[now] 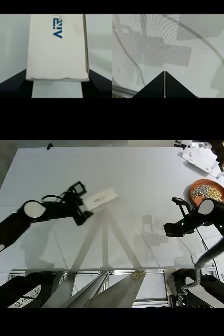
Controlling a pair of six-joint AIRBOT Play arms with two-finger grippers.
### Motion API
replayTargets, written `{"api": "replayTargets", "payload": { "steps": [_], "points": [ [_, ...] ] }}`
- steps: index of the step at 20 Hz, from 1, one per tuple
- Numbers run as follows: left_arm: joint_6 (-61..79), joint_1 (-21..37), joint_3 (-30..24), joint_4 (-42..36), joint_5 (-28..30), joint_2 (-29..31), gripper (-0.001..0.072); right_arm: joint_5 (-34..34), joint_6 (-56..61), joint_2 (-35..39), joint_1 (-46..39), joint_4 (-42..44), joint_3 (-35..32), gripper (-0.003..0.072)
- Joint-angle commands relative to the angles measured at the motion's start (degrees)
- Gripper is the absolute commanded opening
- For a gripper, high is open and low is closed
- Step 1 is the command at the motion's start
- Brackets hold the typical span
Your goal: Fold the box and place the chain.
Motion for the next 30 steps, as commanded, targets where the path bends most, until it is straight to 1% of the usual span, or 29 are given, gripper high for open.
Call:
{"api": "replayTargets", "payload": {
  "steps": [1, 4, 6, 9, 12, 16, 17, 18, 19, 20, 21, 23, 24, 25, 26, 30],
  "points": [
    [-30.8, 10.1, 0.0, 25.3, -8.2, 5.8, 0.0009, -1.6, -0.1, 0.0, 0.0, 0.0, 0.0, 0.0016],
    [-32.5, 18.6, 0.0, 22.8, -10.3, 5.7, 0.0009, -1.4, -0.1, 0.0, 0.0, 0.0, 0.0, 0.0015],
    [-34.0, 22.7, -0.2, 23.2, -12.6, 5.1, 0.0009, -1.3, -0.1, 0.0, 0.0, 0.0, 0.0, 0.0015],
    [-36.7, 27.4, -1.9, 23.5, -15.2, 3.9, 0.0009, -1.3, -0.2, 0.0, 0.0, 0.0, 0.0, 0.0015],
    [-37.8, 29.8, -5.8, 25.2, -15.1, 2.6, 0.0009, -1.3, -0.6, 0.0, 0.0, 0.0, 0.0, 0.0016],
    [-37.8, 29.9, -9.0, 26.7, -15.0, 0.8, 0.001, -0.9, -0.6, 0.0, 0.0, 0.0, 0.0, 0.0019],
    [-37.8, 29.9, -9.3, 27.0, -15.1, 0.4, 0.0026, -0.4, -0.6, 0.0, 0.0, 0.0, 0.0, 0.0059],
    [-37.7, 29.9, -9.7, 27.3, -15.1, 0.3, 0.01, 0.2, -0.8, 0.0, 0.0, 0.0, 0.0, 0.0156],
    [-37.7, 29.9, -9.8, 27.5, -15.1, 0.2, 0.0199, 0.7, -1.1, 0.0, 0.0, 0.0, 0.0, 0.0245],
    [-37.7, 29.9, -9.8, 27.4, -15.2, 0.2, 0.0329, 0.8, -1.1, 0.0, 0.0, 0.0, 0.0, 0.0261],
    [-37.7, 29.8, -9.8, 27.2, -15.2, 0.2, 0.0426, 0.7, -1.1, 0.0, 0.0, 0.0, 0.0, 0.0261],
    [-37.8, 29.8, -9.8, 27.1, -15.2, 0.2, 0.0439, 0.6, -1.1, 0.0, 0.0, 0.0, 0.0, 0.0261],
    [-37.7, 29.8, -9.8, 27.0, -15.2, 0.2, 0.0461, 0.6, -1.1, 0.0, 0.0, 0.0, 0.0, 0.0261],
    [-37.8, 29.8, -9.8, 27.0, -15.3, 0.2, 0.0601, 0.6, -1.1, 0.0, 0.0, 0.0, 0.0, 0.0261],
    [-37.8, 29.8, -9.8, 27.0, -15.5, 0.2, 0.0708, 0.6, -1.1, 0.0, 0.0, 0.0, 0.0, 0.0261],
    [-37.7, 29.0, -9.8, 26.5, -16.3, 1.1, 0.0701, 0.6, -1.1, 0.0, 0.0, 0.0, 0.0, 0.0262]
  ]
}}
